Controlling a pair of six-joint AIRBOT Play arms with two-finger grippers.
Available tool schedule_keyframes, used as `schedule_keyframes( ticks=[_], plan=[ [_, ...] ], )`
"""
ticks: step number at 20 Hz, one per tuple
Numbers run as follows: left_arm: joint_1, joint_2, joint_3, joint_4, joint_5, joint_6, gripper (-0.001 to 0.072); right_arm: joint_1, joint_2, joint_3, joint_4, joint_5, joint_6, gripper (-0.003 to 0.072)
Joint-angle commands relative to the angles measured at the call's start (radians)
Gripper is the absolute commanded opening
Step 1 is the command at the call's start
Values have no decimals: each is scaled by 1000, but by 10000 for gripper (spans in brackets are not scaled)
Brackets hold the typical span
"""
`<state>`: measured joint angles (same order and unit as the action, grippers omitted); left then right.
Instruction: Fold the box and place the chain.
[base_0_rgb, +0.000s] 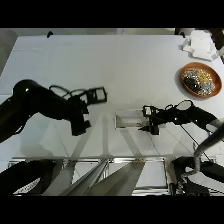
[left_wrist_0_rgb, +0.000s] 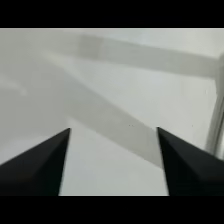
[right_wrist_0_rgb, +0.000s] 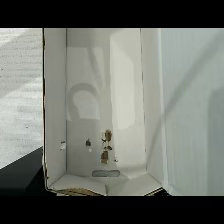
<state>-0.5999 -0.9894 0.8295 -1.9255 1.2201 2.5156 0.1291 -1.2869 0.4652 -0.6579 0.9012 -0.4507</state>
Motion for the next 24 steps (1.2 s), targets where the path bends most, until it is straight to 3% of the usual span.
schedule_keyframes(
  ticks=[1,6,11,19,24],
  plan=[
    [69,32,-226,-235,-264,443,708,1,0,0,0,0,1,437],
    [11,-137,-251,-389,-539,443,711,1,0,0,0,0,0,437],
    [-110,-241,-225,-395,-703,443,710,1,0,0,0,0,0,437],
    [-227,-319,-206,-397,-779,443,708,1,0,0,0,0,0,437],
    [-239,-343,-206,-415,-811,443,708,1,0,0,0,0,0,437]
  ],
)
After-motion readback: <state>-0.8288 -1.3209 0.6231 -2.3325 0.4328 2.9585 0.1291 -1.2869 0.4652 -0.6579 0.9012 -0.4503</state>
